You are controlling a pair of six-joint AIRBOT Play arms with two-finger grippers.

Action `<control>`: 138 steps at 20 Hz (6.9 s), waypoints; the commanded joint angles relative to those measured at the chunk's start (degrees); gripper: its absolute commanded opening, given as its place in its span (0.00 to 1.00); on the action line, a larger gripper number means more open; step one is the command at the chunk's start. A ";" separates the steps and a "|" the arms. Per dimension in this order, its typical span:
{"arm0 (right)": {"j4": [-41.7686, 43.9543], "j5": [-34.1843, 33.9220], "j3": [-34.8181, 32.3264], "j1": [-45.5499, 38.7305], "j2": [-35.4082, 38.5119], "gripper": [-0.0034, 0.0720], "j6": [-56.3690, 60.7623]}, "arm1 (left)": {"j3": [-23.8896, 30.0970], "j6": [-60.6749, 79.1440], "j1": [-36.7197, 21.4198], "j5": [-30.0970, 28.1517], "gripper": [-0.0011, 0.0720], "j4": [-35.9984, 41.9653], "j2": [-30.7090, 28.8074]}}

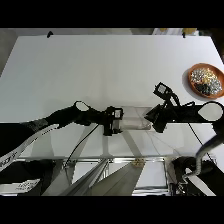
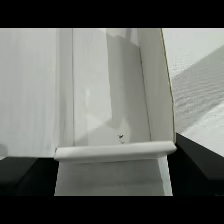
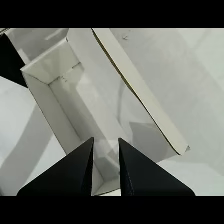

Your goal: Fold the box and place the chain.

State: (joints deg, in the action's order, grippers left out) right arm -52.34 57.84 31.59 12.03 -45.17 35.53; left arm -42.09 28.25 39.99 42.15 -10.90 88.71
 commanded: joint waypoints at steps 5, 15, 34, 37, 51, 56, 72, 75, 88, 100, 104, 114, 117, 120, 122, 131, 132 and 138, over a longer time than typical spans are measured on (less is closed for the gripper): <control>0.02 0.04 0.07 0.04 0.04 0.29 0.04 | -1.20 -1.51 0.94 -1.66 0.83 -0.72 0.74; -1.46 1.95 0.04 0.04 0.02 0.28 0.09 | -1.20 -1.49 0.83 -1.60 0.33 -0.33 0.74; -8.41 -12.52 2.54 0.04 -18.64 0.07 16.11 | -1.20 -1.51 0.83 -1.38 0.33 -0.33 0.74; -19.17 -4.57 4.68 0.04 -10.38 0.07 17.16 | -1.20 -1.51 0.83 -1.40 0.33 -0.31 0.74; -9.62 0.09 -7.28 0.04 -0.85 0.40 -29.92 | -1.20 -1.51 0.83 -1.18 0.33 -0.31 0.74; -7.58 -8.31 -10.58 -0.26 -2.56 0.28 -31.17 | -1.20 -1.49 0.83 -1.18 0.33 -0.33 0.74; 7.78 -11.26 -10.58 -0.24 -11.93 0.47 -43.08 | -1.20 -1.51 0.83 -1.18 0.33 -0.33 0.74; 5.64 -10.86 -10.58 -0.26 -11.17 0.47 -40.98 | -1.20 -1.51 0.83 -1.18 0.33 -0.31 0.74; -4.48 -1.92 -6.40 -18.05 7.30 0.07 -0.04 | -1.20 -1.51 0.83 -1.18 0.33 -0.31 0.74; -8.41 3.23 -7.28 -23.89 -6.75 0.07 36.52 | -1.20 -1.51 0.83 -1.18 0.33 -0.33 0.74; -4.33 3.52 -9.53 -23.87 -12.50 0.07 34.62 | -1.20 -1.49 0.83 -1.18 0.33 -0.33 0.74; 6.10 4.17 -9.60 -18.82 -9.16 0.36 29.92 | -1.20 -1.51 0.83 -1.18 0.33 -0.31 0.74; 6.08 4.35 -9.60 -18.82 -5.88 0.41 29.97 | -1.20 -1.51 0.83 -1.18 0.33 -0.31 0.74; 6.08 6.08 -9.60 -18.82 -3.41 0.41 29.99 | -1.20 -1.51 0.83 -1.18 0.33 -0.33 0.74; 6.16 6.73 -9.60 -18.78 -2.38 0.41 29.99 | -1.20 -1.51 0.83 -1.18 0.33 -0.33 0.74; -0.35 -1.68 -9.31 -6.38 -2.34 0.51 40.26 | -1.20 -1.51 0.83 -1.18 0.33 -0.31 0.74; -2.47 -2.93 -8.68 -4.09 -2.36 0.50 43.50 | -1.20 -1.51 0.83 -1.18 0.33 -0.31 0.74; -17.33 -5.77 -1.20 8.72 -7.65 0.49 67.12 | -1.20 -1.51 0.83 -1.18 0.33 -0.31 0.74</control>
State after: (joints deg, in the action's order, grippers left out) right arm -62.61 53.52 27.27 15.70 -50.06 90.50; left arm -43.24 26.74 40.82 40.95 -11.20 89.43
